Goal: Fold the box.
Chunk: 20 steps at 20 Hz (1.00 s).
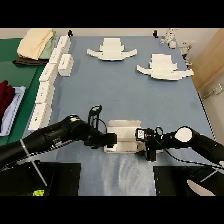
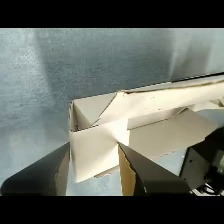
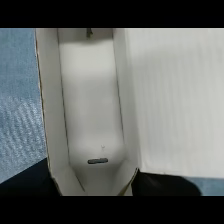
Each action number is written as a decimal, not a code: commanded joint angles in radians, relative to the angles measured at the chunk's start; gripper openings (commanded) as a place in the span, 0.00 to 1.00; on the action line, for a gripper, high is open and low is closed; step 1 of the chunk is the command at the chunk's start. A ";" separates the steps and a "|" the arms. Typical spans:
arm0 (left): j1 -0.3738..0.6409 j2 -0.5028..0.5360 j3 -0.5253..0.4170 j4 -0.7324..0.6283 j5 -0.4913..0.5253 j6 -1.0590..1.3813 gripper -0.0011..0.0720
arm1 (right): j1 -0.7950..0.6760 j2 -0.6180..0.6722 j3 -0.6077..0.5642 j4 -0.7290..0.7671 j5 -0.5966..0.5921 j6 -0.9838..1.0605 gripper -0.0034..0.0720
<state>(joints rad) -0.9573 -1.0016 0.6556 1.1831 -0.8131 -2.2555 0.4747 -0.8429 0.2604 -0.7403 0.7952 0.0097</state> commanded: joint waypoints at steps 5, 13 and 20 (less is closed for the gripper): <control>-0.106 -0.161 0.173 0.148 -0.165 -0.256 0.56 | 0.001 0.001 0.000 0.000 0.000 0.000 0.71; -0.115 -0.220 0.201 0.150 -0.183 -0.311 0.50 | 0.001 0.001 0.000 0.000 0.000 0.000 0.71; -0.131 -0.349 0.303 0.248 -0.290 -0.338 0.50 | 0.001 0.001 0.000 0.000 0.000 0.000 0.71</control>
